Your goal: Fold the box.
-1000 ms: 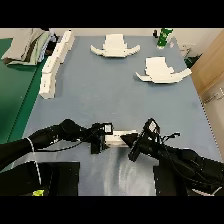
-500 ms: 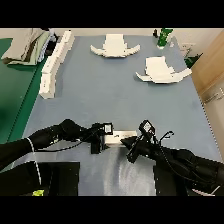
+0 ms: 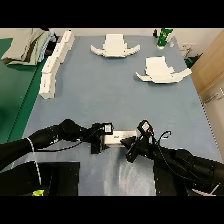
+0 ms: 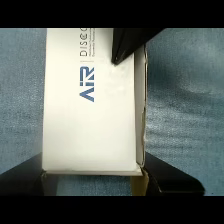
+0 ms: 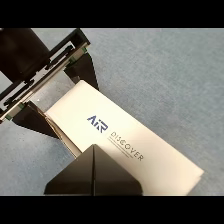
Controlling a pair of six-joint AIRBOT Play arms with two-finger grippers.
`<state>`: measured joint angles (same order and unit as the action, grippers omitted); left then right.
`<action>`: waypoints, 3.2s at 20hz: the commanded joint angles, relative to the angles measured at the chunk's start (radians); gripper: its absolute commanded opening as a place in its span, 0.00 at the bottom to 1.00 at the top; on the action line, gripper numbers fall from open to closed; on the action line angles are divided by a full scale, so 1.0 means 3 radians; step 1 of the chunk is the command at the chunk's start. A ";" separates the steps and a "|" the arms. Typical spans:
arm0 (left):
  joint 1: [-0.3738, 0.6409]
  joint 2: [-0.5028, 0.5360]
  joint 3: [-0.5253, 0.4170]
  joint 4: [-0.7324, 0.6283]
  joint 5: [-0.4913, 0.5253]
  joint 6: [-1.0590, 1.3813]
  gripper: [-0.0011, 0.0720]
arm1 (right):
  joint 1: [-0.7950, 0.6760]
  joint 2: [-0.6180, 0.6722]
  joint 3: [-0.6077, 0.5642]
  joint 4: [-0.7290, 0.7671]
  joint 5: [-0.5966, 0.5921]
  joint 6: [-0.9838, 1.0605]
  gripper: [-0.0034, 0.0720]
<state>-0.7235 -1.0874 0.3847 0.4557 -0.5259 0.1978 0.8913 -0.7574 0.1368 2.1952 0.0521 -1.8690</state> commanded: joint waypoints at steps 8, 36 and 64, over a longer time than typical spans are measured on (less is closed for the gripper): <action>0.0001 0.0000 0.0003 0.0001 0.0001 0.0001 0.65 | 0.0003 -0.0052 0.0011 0.0000 0.0015 0.0010 0.05; 0.0001 0.0000 0.0003 0.0001 0.0001 0.0001 0.65 | -0.2434 -0.1080 0.2502 -0.2121 -0.4355 0.1363 0.05; 0.1460 0.1633 0.0088 0.2576 -0.0292 -0.4092 0.65 | -0.2481 -0.1380 0.2607 -0.2056 -0.4517 0.1378 0.05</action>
<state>-0.4667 -0.7185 0.4095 0.8654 -0.5461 -0.5537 0.1478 -1.1706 0.9176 1.5780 -1.3029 -1.4551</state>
